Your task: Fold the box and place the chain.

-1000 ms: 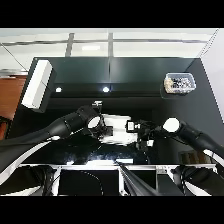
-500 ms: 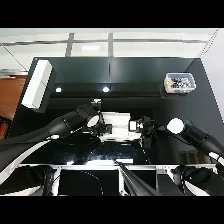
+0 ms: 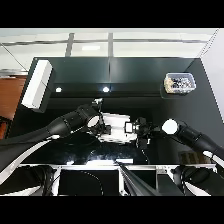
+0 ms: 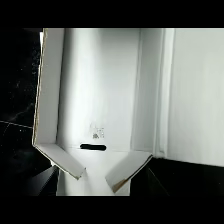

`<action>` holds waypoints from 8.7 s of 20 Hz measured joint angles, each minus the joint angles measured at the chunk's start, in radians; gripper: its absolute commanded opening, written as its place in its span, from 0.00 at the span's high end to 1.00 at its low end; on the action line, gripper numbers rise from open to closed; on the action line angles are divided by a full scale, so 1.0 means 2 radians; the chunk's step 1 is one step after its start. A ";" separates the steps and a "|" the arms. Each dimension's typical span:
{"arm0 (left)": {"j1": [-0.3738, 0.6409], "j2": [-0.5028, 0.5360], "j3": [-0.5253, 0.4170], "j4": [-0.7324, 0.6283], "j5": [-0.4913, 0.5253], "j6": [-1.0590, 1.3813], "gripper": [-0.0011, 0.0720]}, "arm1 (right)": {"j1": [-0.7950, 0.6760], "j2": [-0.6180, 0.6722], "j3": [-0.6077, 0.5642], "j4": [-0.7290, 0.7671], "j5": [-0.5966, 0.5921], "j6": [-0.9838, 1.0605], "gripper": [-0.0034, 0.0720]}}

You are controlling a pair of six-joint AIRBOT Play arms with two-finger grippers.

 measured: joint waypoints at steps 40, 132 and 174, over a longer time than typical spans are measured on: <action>0.000 0.000 0.000 0.009 0.002 -0.001 0.95 | 0.031 -0.019 0.000 0.104 -0.035 0.055 0.53; 0.000 0.000 0.000 -0.002 0.005 0.000 0.94 | 0.156 -0.142 0.226 -0.352 0.194 1.260 0.93; 0.000 0.000 0.000 -0.002 0.003 -0.001 0.94 | -0.335 -0.305 0.562 -0.441 0.239 0.958 0.03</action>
